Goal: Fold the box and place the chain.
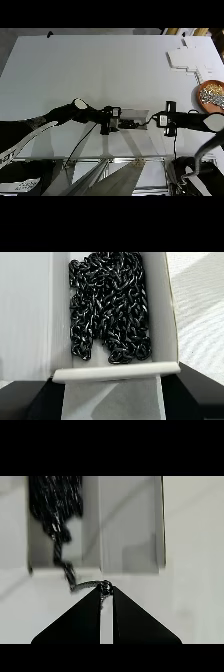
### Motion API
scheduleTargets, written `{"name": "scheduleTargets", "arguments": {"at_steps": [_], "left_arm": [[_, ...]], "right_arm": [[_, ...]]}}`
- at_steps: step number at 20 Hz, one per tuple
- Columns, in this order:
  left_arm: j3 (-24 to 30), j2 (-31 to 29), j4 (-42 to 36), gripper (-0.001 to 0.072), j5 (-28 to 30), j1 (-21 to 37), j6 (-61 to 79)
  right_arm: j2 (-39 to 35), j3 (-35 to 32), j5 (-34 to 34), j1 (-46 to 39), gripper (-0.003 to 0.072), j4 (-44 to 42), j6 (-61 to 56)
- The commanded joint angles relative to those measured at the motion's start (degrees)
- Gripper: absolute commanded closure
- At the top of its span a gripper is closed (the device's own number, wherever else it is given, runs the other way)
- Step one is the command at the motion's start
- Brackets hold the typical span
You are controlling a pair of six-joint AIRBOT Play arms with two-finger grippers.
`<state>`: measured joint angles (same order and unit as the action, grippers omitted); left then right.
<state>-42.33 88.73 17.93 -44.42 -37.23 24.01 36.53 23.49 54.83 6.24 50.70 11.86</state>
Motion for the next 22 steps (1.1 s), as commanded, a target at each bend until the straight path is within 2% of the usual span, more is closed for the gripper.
{"name": "scheduleTargets", "arguments": {"at_steps": [1, 6, 8, 11, 14, 18, 22], "left_arm": [[0.00, 0.00, 0.00, 0.0501, -0.35, 0.00, 0.02], [0.00, 0.00, 0.00, 0.0501, -0.37, 0.00, 0.02], [0.00, 0.00, 0.00, 0.0501, -0.37, 0.00, 0.02], [0.00, 0.00, 0.00, 0.0501, -0.39, 0.00, 0.00], [0.00, 0.00, 0.02, 0.0501, -0.39, 0.00, 0.02], [0.00, 0.00, 0.00, 0.0501, -0.39, 0.00, 0.02], [0.00, 0.00, 0.00, 0.0501, -0.39, 0.00, 0.00]], "right_arm": [[-3.82, 0.02, 3.98, 2.69, 0.0670, -10.16, -0.13], [-3.50, 0.02, 4.09, 4.04, 0.0669, -28.02, -4.57], [-2.21, 0.02, 3.58, 4.04, 0.0669, -32.06, -4.52], [3.04, 0.02, -0.44, 4.04, 0.0669, -28.13, -4.55], [9.05, 0.02, -0.22, 4.07, 0.0669, -26.60, -4.48], [10.14, 0.02, -0.61, 8.66, 0.0658, -25.70, -4.26], [10.16, 0.74, -6.47, 13.03, 0.0477, -17.99, -8.92]]}}
